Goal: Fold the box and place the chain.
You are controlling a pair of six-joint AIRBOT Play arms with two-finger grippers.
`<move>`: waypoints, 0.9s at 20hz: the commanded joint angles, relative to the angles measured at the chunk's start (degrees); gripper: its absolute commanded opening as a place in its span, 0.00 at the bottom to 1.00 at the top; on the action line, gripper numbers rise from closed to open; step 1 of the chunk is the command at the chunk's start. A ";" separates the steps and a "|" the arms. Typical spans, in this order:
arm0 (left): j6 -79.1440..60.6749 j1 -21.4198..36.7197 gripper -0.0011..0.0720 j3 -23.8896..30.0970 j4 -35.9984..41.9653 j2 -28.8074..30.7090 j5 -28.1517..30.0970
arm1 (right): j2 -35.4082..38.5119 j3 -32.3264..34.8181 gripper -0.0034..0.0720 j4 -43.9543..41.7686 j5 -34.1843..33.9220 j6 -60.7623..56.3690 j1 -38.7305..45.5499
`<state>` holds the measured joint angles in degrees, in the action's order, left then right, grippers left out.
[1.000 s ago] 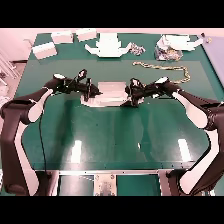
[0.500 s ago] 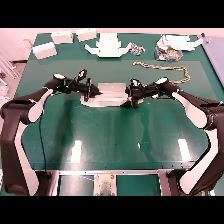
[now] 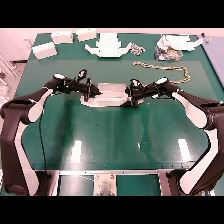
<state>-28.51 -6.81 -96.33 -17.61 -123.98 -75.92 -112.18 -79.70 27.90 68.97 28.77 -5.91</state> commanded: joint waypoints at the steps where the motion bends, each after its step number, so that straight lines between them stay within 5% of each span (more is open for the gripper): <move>1: 0.00 0.02 0.04 -0.02 0.02 -0.02 0.00 | -0.04 0.02 0.78 -0.02 -0.07 -0.02 -0.04; 18: -0.02 0.02 0.04 -0.04 1.90 0.00 -0.68 | -0.04 0.02 0.78 -0.02 -0.07 -0.02 -0.04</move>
<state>-28.51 -6.81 -96.31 -17.23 -124.01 -76.09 -112.18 -79.70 27.88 68.90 28.77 -5.91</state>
